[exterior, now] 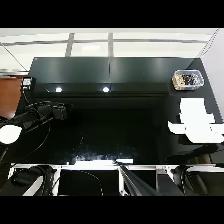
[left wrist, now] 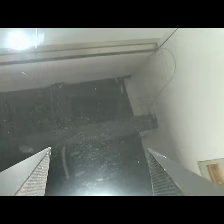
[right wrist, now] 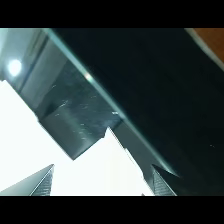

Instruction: Fold the box and place the chain.

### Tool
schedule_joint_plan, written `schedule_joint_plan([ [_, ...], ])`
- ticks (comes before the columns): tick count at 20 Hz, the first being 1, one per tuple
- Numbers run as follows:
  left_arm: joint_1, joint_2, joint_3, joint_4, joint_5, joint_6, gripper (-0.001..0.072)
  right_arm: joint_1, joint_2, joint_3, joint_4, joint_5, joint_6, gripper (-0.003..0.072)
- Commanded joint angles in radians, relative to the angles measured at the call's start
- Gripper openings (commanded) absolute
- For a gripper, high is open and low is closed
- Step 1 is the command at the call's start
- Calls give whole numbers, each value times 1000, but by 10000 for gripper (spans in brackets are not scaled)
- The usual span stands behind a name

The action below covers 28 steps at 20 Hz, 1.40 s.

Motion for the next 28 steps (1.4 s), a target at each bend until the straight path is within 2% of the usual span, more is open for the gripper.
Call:
schedule_joint_plan([
  [1,0,-1,0,-2,3,0,707,19,-56,44,29,98,-74,720],
  [2,0,-1,0,-2,3,0,707,24,-69,44,27,135,-75,663],
  [3,0,-1,0,-3,3,0,707,27,-78,43,20,161,-72,545],
  [4,0,-1,0,-2,3,0,707,31,-80,43,-2,167,-72,495],
  [7,0,-1,0,-3,3,0,707,35,-80,43,-38,174,-53,486],
  [8,0,-1,0,-3,3,0,707,38,-79,43,-35,163,-52,456],
  [9,0,-1,0,-3,3,0,707,42,-79,43,-23,160,-54,201],
  [10,0,-1,0,-3,3,0,707,49,-79,43,-24,161,-54,126],
  [11,0,-1,0,-3,3,0,707,60,-79,43,-23,161,-59,123],
  [12,0,-1,0,-3,3,0,707,71,-79,43,-23,165,-73,45],
  [13,0,-1,0,-3,3,0,707,85,-79,42,-20,176,-89,21],
  [18,0,-1,0,-2,3,0,707,156,-41,-53,100,190,-110,20],
  [21,0,-1,0,-3,5,0,707,231,1,-171,268,211,-124,20],
  [23,0,-1,0,-3,3,0,707,312,42,-252,348,214,-143,20],
  [25,0,-2,-1,-6,11,0,705,417,103,-343,432,151,-174,20],
  [28,0,-26,-8,-39,70,-1,706,621,225,-476,670,63,-296,20],
])
